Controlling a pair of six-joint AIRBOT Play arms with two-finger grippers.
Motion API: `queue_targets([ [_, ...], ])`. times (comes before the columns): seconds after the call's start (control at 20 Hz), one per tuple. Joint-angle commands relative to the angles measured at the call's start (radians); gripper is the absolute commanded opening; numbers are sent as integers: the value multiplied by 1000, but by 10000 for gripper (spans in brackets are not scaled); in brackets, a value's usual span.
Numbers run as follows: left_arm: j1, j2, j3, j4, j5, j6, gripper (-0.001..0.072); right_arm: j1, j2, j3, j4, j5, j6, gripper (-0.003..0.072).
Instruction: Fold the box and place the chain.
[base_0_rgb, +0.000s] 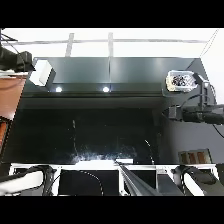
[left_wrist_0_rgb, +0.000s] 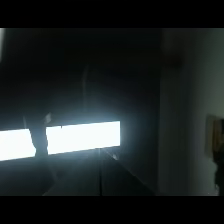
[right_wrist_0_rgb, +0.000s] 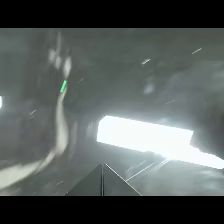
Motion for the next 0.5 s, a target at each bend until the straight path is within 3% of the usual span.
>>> queue_targets([
  [0.0,-155,379,-494,-24,349,32,29,0,148,-36,-226,-137,90,13],
  [0.1,-213,554,-725,-25,459,25,29,0,217,-113,-303,-198,158,14],
  [0.2,-234,683,-881,-27,487,17,29,0,222,-162,-318,-220,156,13],
  [0.3,-231,768,-963,-19,484,18,30,0,223,-180,-322,-205,156,12],
  [0.45,-231,836,-984,-6,439,19,31,0,223,-179,-321,-191,156,12],
])
